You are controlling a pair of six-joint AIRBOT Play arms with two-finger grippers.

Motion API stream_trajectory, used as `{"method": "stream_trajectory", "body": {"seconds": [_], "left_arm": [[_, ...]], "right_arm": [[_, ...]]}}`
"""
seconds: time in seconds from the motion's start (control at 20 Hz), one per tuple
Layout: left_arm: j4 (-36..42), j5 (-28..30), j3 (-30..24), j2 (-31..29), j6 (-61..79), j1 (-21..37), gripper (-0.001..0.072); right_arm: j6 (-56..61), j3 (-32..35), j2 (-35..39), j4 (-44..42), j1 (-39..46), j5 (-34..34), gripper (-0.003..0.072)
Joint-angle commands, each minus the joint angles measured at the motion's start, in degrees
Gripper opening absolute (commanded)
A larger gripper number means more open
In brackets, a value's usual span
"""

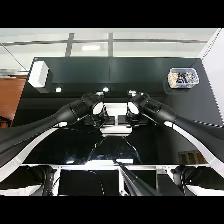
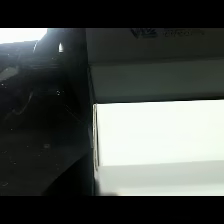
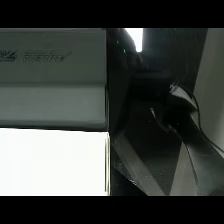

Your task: Fold the box and place the chain.

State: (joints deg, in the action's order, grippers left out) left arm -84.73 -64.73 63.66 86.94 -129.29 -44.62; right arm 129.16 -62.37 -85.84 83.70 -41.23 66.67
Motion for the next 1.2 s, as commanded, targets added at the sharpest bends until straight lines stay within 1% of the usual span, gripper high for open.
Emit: {"method": "stream_trajectory", "body": {"seconds": [0.0, 0.05, 0.1, 0.15, 0.25, 0.35, 0.45, 0.5, 0.55, 0.65, 0.7, 0.75, 0.8, 0.85, 0.9, 0.95, 1.0, 1.05, 1.1, 1.15], "left_arm": [[-0.1, 0.0, 0.0, 0.0, 0.1, 0.0, 0.0025], [-0.1, 0.0, 0.0, 0.0, 0.1, 0.0, 0.0025], [-0.2, 0.0, 0.0, 0.0, 0.1, 0.0, 0.0025], [-0.2, 0.0, 0.0, 0.0, 0.1, 0.0, 0.0025], [-0.3, 0.0, 0.0, 0.0, 0.1, 0.0, 0.0025], [-0.3, 0.0, 0.0, 0.0, 0.1, 0.0, 0.0025], [-0.3, 0.0, 0.0, 0.0, 0.1, 0.0, 0.0025], [-0.3, 0.0, 0.0, 0.0, 0.1, 0.0, 0.0025], [-0.3, 0.0, 0.0, 0.0, 0.1, 0.0, 0.0025], [-0.3, 0.0, 0.0, 0.0, 0.1, 0.0, 0.0025], [-0.3, 0.0, 0.0, 0.0, 0.1, 0.0, 0.0024], [-0.2, 0.0, 0.0, 0.0, 0.1, 0.0, 0.0025], [-0.1, 0.0, 0.0, 0.0, 0.1, 0.0, 0.0025], [-0.1, 0.0, 0.0, 0.0, 0.1, 0.0, 0.0024], [-0.1, 0.0, 0.0, 0.0, 0.1, 0.0, 0.0025], [-0.1, 0.0, 0.0, 0.0, 0.1, 0.0, 0.0025], [-0.1, 0.0, 0.0, 0.0, 0.1, 0.0, 0.0025], [-0.1, 0.0, 0.0, 0.0, 0.1, 0.0, 0.0025], [-0.1, 0.0, 0.0, 0.0, 0.1, 0.0, 0.0025], [-0.1, 0.1, 0.0, 0.0, 0.1, 0.0, 0.0025]], "right_arm": [[-1.0, -0.1, 0.1, -0.5, 0.0, -0.4, 0.0022], [-1.0, -0.1, 0.2, -0.5, 0.0, -0.5, 0.0173], [-1.0, -0.1, 0.6, -0.5, 0.1, -0.7, 0.0359], [-1.5, -0.3, 1.4, -0.5, 0.1, -0.7, 0.0381], [-3.7, -0.5, 4.5, 0.5, 0.1, -0.8, 0.038], [-6.6, -0.5, 9.7, 1.1, 0.1, 0.3, 0.0381], [-10.0, -0.5, 17.0, 2.8, 0.1, 1.5, 0.0381], [-10.3, -0.5, 21.2, 7.1, 0.1, 2.3, 0.038], [-10.3, -0.5, 24.8, 14.0, 0.1, 3.1, 0.038], [-9.0, -0.4, 29.2, 34.6, 0.9, 5.1, 0.038], [-8.4, -0.4, 29.7, 41.3, 3.4, 3.9, 0.038], [-8.0, -0.3, 29.6, 42.5, 7.6, 0.3, 0.038], [-7.9, 0.1, 29.1, 40.8, 13.6, -6.0, 0.0381], [-7.8, 0.8, 28.1, 39.1, 19.7, -12.5, 0.0403], [-8.2, 1.1, 25.9, 36.7, 26.4, -18.8, 0.0705], [-8.3, 1.0, 23.0, 33.0, 32.4, -24.1, 0.0708], [-9.0, 0.9, 19.5, 27.0, 38.3, -29.5, 0.0708], [-10.9, -0.3, 15.8, 21.0, 42.7, -32.8, 0.0708], [-13.4, -3.8, 11.0, 16.5, 45.9, -32.8, 0.0708], [-15.0, -9.0, 5.8, 14.8, 47.8, -29.0, 0.0708]]}}
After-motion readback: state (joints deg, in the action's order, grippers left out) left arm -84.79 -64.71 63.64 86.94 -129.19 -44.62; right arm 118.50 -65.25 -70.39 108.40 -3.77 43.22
